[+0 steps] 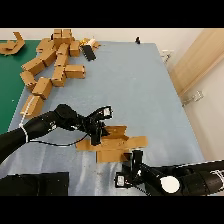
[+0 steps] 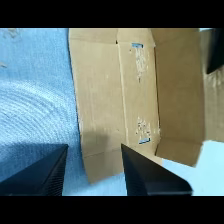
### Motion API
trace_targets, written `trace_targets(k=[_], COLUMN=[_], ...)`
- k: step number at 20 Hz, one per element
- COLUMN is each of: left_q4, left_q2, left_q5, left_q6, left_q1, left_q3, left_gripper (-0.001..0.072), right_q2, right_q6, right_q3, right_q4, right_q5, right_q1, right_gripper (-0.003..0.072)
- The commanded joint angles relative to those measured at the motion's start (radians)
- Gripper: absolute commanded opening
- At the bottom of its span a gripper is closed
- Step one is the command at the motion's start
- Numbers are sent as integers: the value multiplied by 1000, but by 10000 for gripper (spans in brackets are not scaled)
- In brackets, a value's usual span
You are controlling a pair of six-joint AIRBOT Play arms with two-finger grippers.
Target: Fold the box.
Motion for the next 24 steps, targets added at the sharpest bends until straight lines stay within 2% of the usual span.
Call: trace_targets(k=[1,8,11,17,24], left_q4=[0,0,0,0,0], left_q2=[-1,-1,0,-1,0], left_q5=[0,0,0,0,0], left_q6=[0,0,0,0,0], left_q1=[0,0,0,0,0], left_q3=[0,0,0,0,0], left_gripper=[12,13,12,12,12], right_q2=[-48,-82,-82,-82,-82], right_q6=[0,30,38,401,461], right_q3=[-1,2,20,33,50], right_q4=[-27,-149,-166,-401,-357], right_q5=[-1,-11,-58,-90,-91], right_q1=[-1,-1,0,-13,-13], right_gripper=[515,513,513,514,514])
